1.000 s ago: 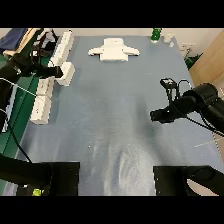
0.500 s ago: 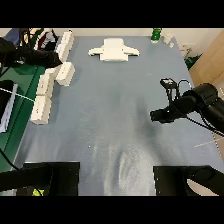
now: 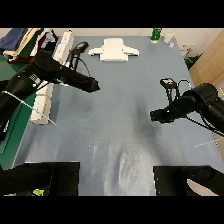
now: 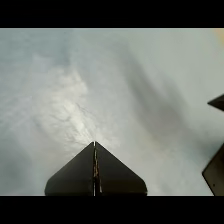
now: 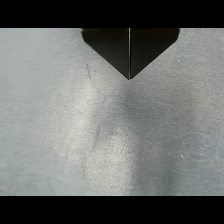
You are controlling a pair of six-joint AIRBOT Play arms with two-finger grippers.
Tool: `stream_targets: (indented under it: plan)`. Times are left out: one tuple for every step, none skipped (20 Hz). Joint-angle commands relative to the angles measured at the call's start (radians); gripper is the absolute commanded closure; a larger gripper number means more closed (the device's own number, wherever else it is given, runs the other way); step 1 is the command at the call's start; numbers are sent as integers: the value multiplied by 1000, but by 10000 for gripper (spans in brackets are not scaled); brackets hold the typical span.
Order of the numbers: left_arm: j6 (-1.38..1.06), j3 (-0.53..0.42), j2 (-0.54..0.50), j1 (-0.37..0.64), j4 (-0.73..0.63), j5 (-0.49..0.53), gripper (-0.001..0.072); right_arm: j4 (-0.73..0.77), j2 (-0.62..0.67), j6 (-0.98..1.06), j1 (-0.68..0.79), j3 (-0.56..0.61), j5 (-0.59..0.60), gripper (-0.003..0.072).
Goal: Fold the box.
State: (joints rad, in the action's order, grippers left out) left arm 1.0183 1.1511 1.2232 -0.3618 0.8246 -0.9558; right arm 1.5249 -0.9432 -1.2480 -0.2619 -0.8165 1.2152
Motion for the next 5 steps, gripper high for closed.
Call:
stream_targets:
  plan:
    - [1,-22,14,-100,-2,30,696,0,-1,0,0,-1,0,682]
    - [1,-22,14,-114,-2,30,695,0,-1,0,0,-1,0,682]
    - [2,-22,14,-125,-2,31,696,0,-1,0,0,-1,-1,682]
    - [1,-22,14,-132,-2,31,695,0,0,0,0,-1,0,682]
    - [1,-22,14,-137,-3,31,696,0,0,0,0,-1,0,682]
